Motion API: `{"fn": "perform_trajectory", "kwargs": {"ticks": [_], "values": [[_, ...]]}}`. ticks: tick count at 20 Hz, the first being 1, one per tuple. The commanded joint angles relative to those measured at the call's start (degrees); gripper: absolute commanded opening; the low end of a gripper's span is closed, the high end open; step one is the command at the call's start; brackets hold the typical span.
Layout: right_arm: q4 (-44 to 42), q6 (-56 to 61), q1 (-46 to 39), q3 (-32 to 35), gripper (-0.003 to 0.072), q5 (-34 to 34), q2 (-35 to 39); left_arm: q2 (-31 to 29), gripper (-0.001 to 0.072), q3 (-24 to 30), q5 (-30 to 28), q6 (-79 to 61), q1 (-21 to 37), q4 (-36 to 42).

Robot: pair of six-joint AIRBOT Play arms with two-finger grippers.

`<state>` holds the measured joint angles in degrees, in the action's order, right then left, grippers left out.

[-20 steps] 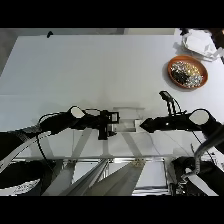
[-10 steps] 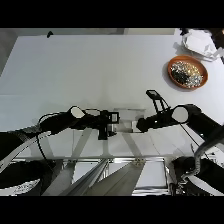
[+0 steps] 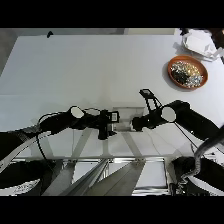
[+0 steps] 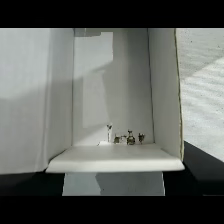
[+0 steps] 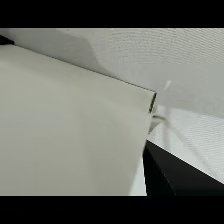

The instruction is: Fold the box and place the chain.

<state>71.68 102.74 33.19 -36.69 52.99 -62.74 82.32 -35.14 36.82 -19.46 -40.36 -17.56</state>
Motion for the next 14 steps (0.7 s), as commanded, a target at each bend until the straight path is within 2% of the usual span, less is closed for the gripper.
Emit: {"fn": "perform_trajectory", "kwargs": {"ticks": [1, 6, 10, 11, 12, 14], "values": [[4.92, 6.10, 0.87, -0.20, 0.0456, 0.57, -0.81, -0.02, 0.0272, 0.02, 0.07, -0.02, -0.04, -0.02], [9.40, 11.54, 4.11, -0.22, 0.0448, 0.07, -4.79, -0.02, 0.0272, 0.02, 0.26, -0.02, -0.04, -0.02], [10.19, 13.51, 5.90, -0.22, 0.0395, -0.85, -5.79, -0.02, 0.0272, 0.00, 0.26, -0.02, -0.04, -0.02], [10.73, 14.32, 6.03, -0.22, 0.0373, -1.14, -5.79, -0.02, 0.0272, 0.00, 0.28, -0.02, -0.04, -0.02], [10.78, 14.32, 6.03, -0.22, 0.0310, -1.11, -5.79, -0.02, 0.0272, 0.00, 0.28, -0.02, -0.04, -0.02], [10.84, 14.47, 6.03, -0.22, 0.0238, -1.01, -5.79, -0.02, 0.0272, 0.02, 0.26, -0.02, -0.04, -0.02]]}}
